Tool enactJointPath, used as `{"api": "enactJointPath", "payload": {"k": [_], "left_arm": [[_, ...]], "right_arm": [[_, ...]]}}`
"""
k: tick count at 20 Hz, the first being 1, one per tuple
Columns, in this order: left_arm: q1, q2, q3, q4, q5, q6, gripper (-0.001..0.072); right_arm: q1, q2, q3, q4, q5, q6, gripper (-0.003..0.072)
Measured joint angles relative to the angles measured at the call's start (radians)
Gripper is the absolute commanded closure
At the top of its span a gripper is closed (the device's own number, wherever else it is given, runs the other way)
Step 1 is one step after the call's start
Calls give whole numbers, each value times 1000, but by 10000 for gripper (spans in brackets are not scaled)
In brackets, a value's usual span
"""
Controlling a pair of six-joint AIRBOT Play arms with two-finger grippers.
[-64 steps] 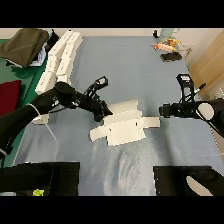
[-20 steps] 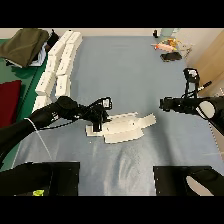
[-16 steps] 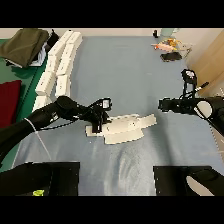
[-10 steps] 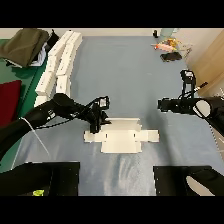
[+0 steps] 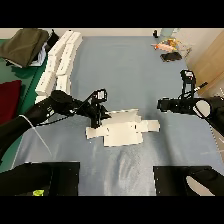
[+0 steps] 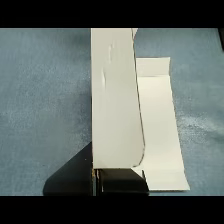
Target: Fold the box.
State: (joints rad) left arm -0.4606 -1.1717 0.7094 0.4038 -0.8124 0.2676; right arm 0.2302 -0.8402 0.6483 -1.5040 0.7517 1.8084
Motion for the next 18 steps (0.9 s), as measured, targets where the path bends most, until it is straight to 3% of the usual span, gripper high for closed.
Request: {"api": "enactJointPath", "payload": {"k": [9,18], "left_arm": [[-80,-20,-49,-43,145,55,698],[-95,-21,-81,-49,131,53,697]], "right_arm": [[2,0,0,11,-3,0,340],[8,0,0,19,-3,0,340]]}}
